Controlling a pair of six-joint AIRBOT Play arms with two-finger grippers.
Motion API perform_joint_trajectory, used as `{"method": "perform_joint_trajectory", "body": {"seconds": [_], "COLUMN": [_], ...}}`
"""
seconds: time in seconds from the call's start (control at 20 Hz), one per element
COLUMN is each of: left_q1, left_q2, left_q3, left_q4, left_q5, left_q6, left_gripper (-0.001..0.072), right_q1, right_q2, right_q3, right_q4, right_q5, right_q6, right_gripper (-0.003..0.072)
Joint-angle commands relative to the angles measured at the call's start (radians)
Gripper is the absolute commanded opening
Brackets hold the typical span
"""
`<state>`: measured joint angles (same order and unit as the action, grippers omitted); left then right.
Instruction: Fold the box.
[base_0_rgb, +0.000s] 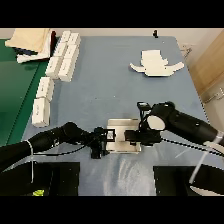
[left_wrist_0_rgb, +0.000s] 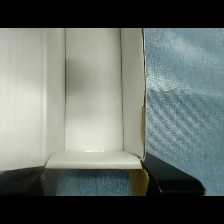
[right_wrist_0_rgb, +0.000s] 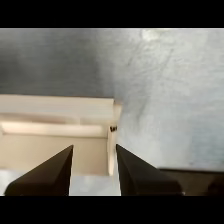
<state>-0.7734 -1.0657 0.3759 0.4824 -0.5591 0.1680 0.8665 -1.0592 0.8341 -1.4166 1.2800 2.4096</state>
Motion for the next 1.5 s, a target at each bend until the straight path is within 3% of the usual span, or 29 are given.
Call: {"method": "perform_joint_trajectory", "body": {"seconds": [0.0, 0.05, 0.1, 0.15, 0.2, 0.35, 0.5, 0.6, 0.7, 0.85, 1.05, 1.25, 1.45], "left_q1": [0.000, 0.000, 0.000, 0.000, 0.000, 0.000, 0.000, 0.000, 0.000, 0.000, 0.000, 0.000, 0.000], "left_q2": [0.000, 0.000, 0.000, 0.000, 0.000, 0.000, 0.000, 0.000, 0.000, 0.000, 0.000, 0.000, 0.000], "left_q3": [0.001, 0.001, 0.001, 0.001, 0.001, 0.001, 0.001, 0.001, 0.001, 0.001, 0.001, 0.001, 0.001], "left_q4": [0.000, 0.000, 0.000, 0.000, 0.000, 0.000, 0.000, 0.000, 0.000, 0.000, 0.000, 0.000, 0.000], "left_q5": [0.002, 0.002, 0.002, 0.002, 0.002, 0.002, 0.001, 0.002, 0.002, 0.002, 0.001, 0.001, 0.002], "left_q6": [-0.001, -0.001, -0.001, -0.001, -0.001, -0.001, -0.001, -0.001, -0.001, -0.001, -0.001, -0.001, -0.001], "left_gripper": [0.0472, 0.0472, 0.0472, 0.0472, 0.0472, 0.0472, 0.0472, 0.0472, 0.0472, 0.0472, 0.0472, 0.0472, 0.0472], "right_q1": [-0.015, -0.036, -0.080, -0.141, -0.226, -0.506, -0.749, -0.848, -0.877, -0.802, -0.668, -0.576, -0.497], "right_q2": [0.138, 0.175, 0.200, 0.213, 0.211, 0.117, -0.093, -0.255, -0.396, -0.478, -0.452, -0.322, -0.145], "right_q3": [0.032, 0.032, 0.032, 0.032, 0.032, 0.032, 0.032, 0.035, 0.039, 0.040, 0.039, 0.038, -0.014], "right_q4": [-0.082, -0.150, -0.203, -0.227, -0.225, -0.080, 0.300, 0.663, 0.908, 0.899, 0.895, 0.778, 0.667], "right_q5": [0.122, 0.176, 0.213, 0.220, 0.203, 0.087, -0.010, 0.050, 0.149, 0.182, 0.223, 0.203, 0.111], "right_q6": [0.092, 0.097, 0.093, 0.041, -0.051, -0.375, -0.770, -1.059, -1.216, -1.307, -1.405, -1.406, -1.405], "right_gripper": [0.0413, 0.0345, 0.0174, 0.0061, 0.0004, 0.0003, 0.0003, 0.0004, 0.0004, 0.0004, 0.0004, 0.0004, 0.0004]}}
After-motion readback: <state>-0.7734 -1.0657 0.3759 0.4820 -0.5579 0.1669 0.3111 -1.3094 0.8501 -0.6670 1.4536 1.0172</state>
